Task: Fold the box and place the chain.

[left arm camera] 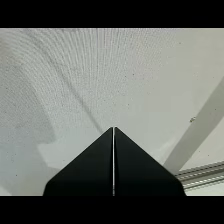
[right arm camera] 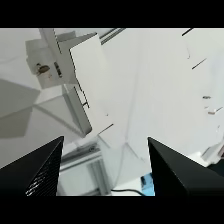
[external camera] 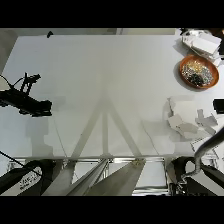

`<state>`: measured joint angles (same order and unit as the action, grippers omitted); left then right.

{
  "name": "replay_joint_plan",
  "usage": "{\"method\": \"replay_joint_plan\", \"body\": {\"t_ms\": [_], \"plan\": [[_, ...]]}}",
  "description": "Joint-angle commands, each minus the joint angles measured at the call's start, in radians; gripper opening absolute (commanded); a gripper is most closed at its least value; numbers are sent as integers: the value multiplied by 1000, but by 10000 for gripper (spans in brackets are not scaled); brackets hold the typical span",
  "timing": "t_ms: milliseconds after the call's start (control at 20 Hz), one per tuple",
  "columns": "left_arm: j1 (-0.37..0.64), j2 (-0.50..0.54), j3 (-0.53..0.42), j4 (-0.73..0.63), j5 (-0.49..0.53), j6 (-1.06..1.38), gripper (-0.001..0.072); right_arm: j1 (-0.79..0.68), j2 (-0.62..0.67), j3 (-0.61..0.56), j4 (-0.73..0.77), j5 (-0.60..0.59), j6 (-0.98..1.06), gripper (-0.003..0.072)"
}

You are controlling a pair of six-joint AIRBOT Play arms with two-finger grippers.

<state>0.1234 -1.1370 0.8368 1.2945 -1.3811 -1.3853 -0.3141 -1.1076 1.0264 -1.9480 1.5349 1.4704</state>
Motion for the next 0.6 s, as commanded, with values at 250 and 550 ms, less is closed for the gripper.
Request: {"method": "replay_joint_plan", "body": {"t_ms": [250, 550], "plan": [[0, 0, 0, 0, 0, 0, 13, 8, -213, 3, -28, -32, -14, 568], [0, 0, 0, 0, 0, 0, 13, -39, -318, 2, -63, -62, -35, 508]]}}
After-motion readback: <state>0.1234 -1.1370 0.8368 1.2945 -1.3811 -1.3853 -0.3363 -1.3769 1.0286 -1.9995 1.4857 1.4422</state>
